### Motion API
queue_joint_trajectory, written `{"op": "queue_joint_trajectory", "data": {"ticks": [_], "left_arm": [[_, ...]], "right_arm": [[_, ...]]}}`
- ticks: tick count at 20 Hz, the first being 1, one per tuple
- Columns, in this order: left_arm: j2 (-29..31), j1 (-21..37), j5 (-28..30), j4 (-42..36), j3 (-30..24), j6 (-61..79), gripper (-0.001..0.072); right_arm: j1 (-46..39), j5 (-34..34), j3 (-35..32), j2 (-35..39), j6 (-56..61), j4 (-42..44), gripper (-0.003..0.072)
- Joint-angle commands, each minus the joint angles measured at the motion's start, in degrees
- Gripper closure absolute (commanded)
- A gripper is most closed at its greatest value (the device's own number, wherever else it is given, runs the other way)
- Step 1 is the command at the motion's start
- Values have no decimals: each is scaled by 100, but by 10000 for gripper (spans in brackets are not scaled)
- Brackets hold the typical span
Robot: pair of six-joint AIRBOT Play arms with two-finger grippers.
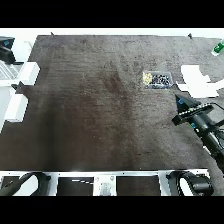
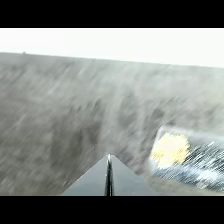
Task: Fold the box and place the chain.
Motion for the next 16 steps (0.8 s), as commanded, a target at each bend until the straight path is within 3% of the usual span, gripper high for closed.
{"op": "queue_joint_trajectory", "data": {"ticks": [1,5,9,12,16], "left_arm": [[1635,-348,614,-765,-1829,914,696],[3316,-824,1318,-892,-3696,1185,696],[4721,-955,1333,-901,-4863,916,695],[5141,-955,1263,-903,-5410,577,696],[5156,-955,1154,-898,-5674,562,695]], "right_arm": [[-4,-518,0,238,-2,-101,676],[-4,-511,-63,240,-2,-420,675],[-4,-509,-219,243,-2,-479,675],[-2,-509,-361,243,-2,-479,676],[-2,-511,-374,243,-4,-483,676]]}}
